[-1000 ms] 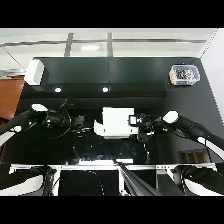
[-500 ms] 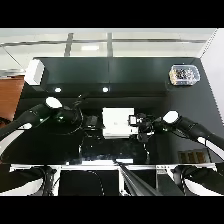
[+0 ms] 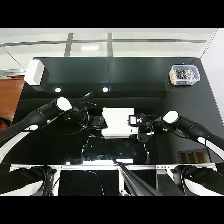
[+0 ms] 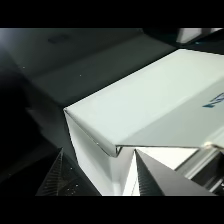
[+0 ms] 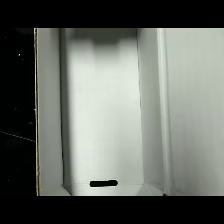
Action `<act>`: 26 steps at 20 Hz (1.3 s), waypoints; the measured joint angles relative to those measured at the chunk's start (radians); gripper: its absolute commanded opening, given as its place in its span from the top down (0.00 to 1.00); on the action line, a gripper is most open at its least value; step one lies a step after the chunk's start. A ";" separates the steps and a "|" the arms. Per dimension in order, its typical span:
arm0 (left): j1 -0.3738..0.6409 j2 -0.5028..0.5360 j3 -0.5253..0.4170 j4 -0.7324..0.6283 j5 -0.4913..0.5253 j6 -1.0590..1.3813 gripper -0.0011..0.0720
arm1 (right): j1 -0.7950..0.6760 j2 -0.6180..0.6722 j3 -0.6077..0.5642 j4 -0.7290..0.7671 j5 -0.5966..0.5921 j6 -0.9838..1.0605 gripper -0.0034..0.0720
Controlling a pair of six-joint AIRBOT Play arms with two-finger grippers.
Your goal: Fold the box and place the chain.
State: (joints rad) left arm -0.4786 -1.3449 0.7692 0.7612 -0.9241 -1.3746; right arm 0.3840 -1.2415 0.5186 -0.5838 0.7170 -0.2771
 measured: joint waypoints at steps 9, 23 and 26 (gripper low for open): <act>-0.167 -0.005 0.133 0.414 -0.028 -0.449 0.38 | 0.000 0.000 0.000 0.000 -0.001 0.000 0.72; -0.301 -0.142 0.289 0.618 -0.187 -0.815 0.45 | 0.000 0.000 0.000 0.000 0.000 0.000 0.72; -0.329 -0.171 0.328 0.635 -0.197 -0.853 0.52 | 0.000 0.000 0.000 0.000 0.000 0.000 0.72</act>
